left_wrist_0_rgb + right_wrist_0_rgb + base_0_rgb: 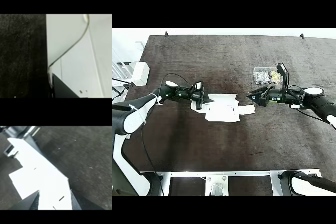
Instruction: Fold the box and place the chain.
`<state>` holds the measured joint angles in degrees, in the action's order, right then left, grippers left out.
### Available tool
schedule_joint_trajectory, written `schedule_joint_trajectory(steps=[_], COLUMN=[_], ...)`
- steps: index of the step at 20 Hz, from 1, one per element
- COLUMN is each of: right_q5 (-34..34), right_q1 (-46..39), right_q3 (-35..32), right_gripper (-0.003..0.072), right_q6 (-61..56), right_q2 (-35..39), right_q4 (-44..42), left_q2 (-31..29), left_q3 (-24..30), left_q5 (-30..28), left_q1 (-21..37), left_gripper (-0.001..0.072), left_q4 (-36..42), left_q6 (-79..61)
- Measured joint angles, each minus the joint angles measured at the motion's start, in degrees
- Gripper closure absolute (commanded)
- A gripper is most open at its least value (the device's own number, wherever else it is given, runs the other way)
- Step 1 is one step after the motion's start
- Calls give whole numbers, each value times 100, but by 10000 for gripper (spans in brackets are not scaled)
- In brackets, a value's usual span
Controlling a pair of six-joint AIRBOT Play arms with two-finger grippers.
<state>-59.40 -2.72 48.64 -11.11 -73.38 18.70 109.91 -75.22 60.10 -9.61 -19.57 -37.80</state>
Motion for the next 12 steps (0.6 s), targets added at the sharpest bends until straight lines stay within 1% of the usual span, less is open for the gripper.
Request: schedule_joint_trajectory(steps=[1, 2, 6, 7, 8, 12], right_q5=[-48, -122, -341, -317, -192, 791], right_q1=[15, 37, 409, 568, 769, 1438], right_q3=[-11, -20, -87, -120, -179, -525], right_gripper=[176, 122, 112, 87, 34, 34], right_q6=[81, 138, 278, 293, 306, 299], right_q2=[15, 31, 72, 79, 83, 87], right_q4=[-24, 9, 472, 643, 870, 1602], left_q2=[0, 0, 0, 0, 2, 2], left_q3=[0, 0, 0, 0, 0, -2], left_q5=[-22, -46, -90, -90, -90, 63], left_q1=[0, 0, 2, 0, 2, 4], left_gripper=[688, 688, 688, 689, 689, 689], left_q4=[-4, -9, -37, -44, -44, -68], left_q6=[0, 0, 2, 2, 2, -2])
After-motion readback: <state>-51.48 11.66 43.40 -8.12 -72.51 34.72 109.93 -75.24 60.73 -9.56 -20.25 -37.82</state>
